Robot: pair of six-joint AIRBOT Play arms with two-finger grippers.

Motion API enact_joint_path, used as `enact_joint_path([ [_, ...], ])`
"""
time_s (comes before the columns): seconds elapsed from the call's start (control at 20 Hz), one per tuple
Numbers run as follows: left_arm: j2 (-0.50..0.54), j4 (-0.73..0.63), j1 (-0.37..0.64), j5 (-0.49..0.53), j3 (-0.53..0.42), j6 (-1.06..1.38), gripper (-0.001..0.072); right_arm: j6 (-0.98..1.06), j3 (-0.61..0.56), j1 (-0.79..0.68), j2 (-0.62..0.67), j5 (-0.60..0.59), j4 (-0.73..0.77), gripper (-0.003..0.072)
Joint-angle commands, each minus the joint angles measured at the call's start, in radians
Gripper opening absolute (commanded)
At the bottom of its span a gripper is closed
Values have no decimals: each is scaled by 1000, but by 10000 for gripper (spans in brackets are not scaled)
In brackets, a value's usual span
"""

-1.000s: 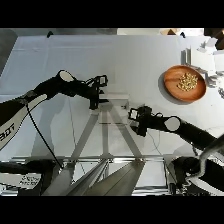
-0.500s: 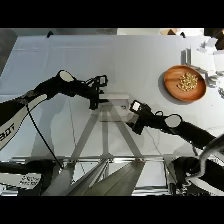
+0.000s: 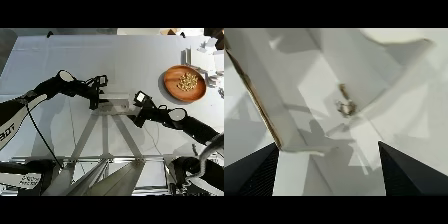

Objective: Fold the box and place the chain.

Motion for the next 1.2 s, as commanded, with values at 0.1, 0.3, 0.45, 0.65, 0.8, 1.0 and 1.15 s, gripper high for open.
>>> enact_joint_path([
  [0.1, 0, 0, -1, 0, 0, 0, 6, -13, 8, -32, -3, 145, 7, 688],
  [0.3, 0, 0, -1, 0, 0, 0, 6, -86, 10, -31, -49, 216, 5, 691],
  [0.45, 0, 0, -1, 0, 0, 0, 6, -103, 45, -36, -106, 233, 4, 692],
  [0.65, 0, 0, -1, 0, 0, 0, 6, -104, 144, -72, -171, 264, -36, 696],
  [0.8, 0, 0, -1, 0, 0, 0, 6, -99, 185, -76, -206, 275, -124, 695],
  [1.0, 0, 0, -1, 0, 0, 0, 6, -155, 192, -76, -210, 274, -127, 694],
  [1.15, 0, 0, -1, 0, 0, 0, 6, -64, 220, -76, -212, 304, -204, 696],
])
